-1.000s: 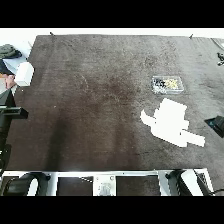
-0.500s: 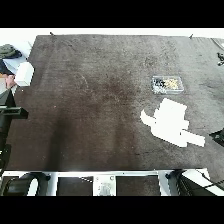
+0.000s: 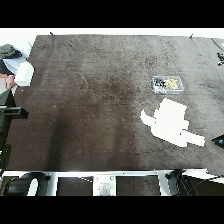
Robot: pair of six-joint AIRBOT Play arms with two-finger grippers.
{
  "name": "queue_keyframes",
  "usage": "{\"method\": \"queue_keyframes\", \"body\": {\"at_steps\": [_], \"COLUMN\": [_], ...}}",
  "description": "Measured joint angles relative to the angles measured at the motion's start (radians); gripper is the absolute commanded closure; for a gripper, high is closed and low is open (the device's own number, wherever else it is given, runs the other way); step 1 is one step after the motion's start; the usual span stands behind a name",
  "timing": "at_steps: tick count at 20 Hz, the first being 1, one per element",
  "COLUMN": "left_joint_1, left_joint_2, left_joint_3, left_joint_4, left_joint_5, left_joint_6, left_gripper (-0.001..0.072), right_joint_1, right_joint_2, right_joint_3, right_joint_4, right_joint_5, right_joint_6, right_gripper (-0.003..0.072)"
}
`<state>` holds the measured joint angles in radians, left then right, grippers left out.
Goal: Fold the box and place the chain.
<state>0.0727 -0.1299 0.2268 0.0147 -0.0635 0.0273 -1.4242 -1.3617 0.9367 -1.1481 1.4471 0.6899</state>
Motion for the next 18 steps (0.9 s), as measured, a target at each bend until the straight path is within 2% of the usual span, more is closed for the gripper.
{"method": "queue_keyframes", "body": {"at_steps": [9, 13, 17, 18], "left_joint_1": [0.000, 0.000, 0.000, 0.000], "left_joint_2": [0.000, 0.000, 0.000, 0.000], "left_joint_3": [0.000, 0.000, 0.000, 0.000], "left_joint_4": [0.000, 0.000, 0.000, 0.000], "left_joint_5": [0.000, 0.000, 0.000, 0.000], "left_joint_6": [0.000, 0.000, 0.000, 0.000], "left_gripper": [0.0698, 0.0698, 0.0698, 0.0697], "right_joint_1": [-0.002, 0.000, 0.037, 0.050], "right_joint_2": [-0.200, -0.257, -0.293, -0.296], "right_joint_3": [0.055, 0.081, 0.054, 0.041], "right_joint_4": [0.096, 0.122, 0.162, 0.169], "right_joint_5": [-0.016, -0.004, 0.035, 0.039], "right_joint_6": [-0.082, -0.087, -0.093, -0.098], "right_gripper": [0.0353, 0.0353, 0.0357, 0.0418]}}
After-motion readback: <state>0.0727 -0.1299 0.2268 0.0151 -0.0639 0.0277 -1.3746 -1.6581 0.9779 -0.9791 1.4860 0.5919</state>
